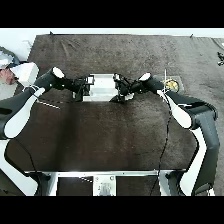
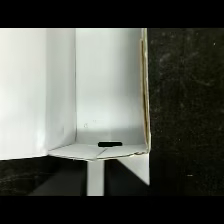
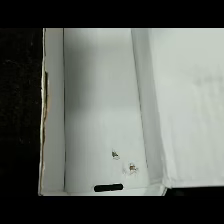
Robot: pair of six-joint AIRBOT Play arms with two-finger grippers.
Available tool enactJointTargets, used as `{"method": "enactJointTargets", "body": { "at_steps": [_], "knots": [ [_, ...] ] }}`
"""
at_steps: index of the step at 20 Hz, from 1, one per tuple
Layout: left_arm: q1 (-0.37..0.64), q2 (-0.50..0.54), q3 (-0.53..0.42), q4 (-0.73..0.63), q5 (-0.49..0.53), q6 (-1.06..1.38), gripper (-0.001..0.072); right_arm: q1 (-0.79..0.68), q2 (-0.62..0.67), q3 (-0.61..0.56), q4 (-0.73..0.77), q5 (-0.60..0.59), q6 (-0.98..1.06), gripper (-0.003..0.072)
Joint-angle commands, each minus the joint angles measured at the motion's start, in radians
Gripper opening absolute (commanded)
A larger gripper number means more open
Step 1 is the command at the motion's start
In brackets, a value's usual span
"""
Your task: Fold the box and place the chain.
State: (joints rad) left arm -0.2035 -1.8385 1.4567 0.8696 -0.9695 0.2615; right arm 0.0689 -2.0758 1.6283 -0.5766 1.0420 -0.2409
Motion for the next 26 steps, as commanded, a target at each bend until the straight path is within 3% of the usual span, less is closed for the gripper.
{"method": "enactJointTargets", "body": {
  "at_steps": [1,11,13,19,20,21,26],
  "knots": [
    [0.001,-0.002,-0.001,-0.046,0.02,0.007,0.0057,0.0,0.001,0.0,0.001,0.0,-0.002,0.0119],
    [0.001,-0.039,0.0,-0.158,-0.011,0.062,0.0065,0.0,0.001,0.0,0.0,0.0,-0.002,0.0119],
    [0.001,-0.039,0.0,-0.198,-0.019,0.063,0.0194,0.0,0.001,0.0,0.0,0.0,-0.002,0.0119],
    [0.001,-0.039,0.0,-0.195,-0.023,0.061,0.0199,0.0,0.001,0.0,0.0,0.0,-0.002,0.0119],
    [0.001,-0.039,0.0,-0.192,-0.025,0.061,0.0395,0.0,0.001,0.0,0.0,0.0,-0.002,0.0119],
    [0.001,-0.039,0.0,-0.192,-0.022,0.061,0.0503,0.0,0.001,0.0,0.0,0.0,-0.002,0.0119],
    [0.001,-0.039,0.0,-0.163,-0.008,0.06,0.0501,0.0,0.001,0.0,0.0,0.0,-0.002,0.0119]
  ]
}}
